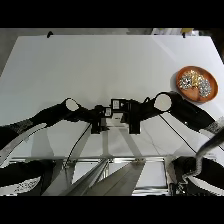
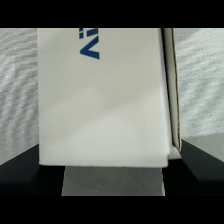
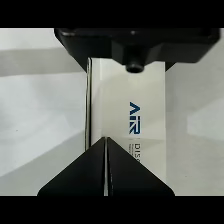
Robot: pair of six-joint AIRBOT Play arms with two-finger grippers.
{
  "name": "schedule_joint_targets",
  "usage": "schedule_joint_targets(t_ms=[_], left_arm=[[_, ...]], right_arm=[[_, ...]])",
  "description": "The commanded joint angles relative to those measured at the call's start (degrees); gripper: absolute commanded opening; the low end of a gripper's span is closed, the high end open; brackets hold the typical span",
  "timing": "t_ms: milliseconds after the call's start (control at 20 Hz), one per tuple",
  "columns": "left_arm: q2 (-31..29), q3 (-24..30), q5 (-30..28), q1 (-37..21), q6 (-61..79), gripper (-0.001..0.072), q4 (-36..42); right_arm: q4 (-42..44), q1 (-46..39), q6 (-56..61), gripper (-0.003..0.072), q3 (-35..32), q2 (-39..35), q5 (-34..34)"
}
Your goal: Fold the box and place the chain.
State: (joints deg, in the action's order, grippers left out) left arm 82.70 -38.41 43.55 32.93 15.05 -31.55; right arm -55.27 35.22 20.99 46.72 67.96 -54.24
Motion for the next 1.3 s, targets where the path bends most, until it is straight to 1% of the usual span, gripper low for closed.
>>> schedule_joint_targets(t_ms=[0,150,500,1050,1250], left_arm=[[0.0,0.0,0.0,0.0,0.0,0.0136,0.0],[0.0,0.0,0.0,0.0,0.0,0.0136,0.0],[0.0,0.0,0.0,0.0,0.0,0.0136,0.0],[0.0,0.0,0.0,0.0,0.0,0.0136,0.0],[0.0,0.0,0.0,0.0,0.0,0.0136,0.0]], right_arm=[[0.0,0.0,0.0,0.0017,0.0,0.2,-0.7],[0.0,0.0,0.0,0.0017,-0.2,0.2,-0.7],[0.3,0.1,-0.1,0.0017,-4.1,0.2,0.0],[1.5,0.1,-0.5,0.0017,-7.1,0.5,4.3],[1.5,0.0,-0.5,0.0017,-8.2,0.5,4.5]])
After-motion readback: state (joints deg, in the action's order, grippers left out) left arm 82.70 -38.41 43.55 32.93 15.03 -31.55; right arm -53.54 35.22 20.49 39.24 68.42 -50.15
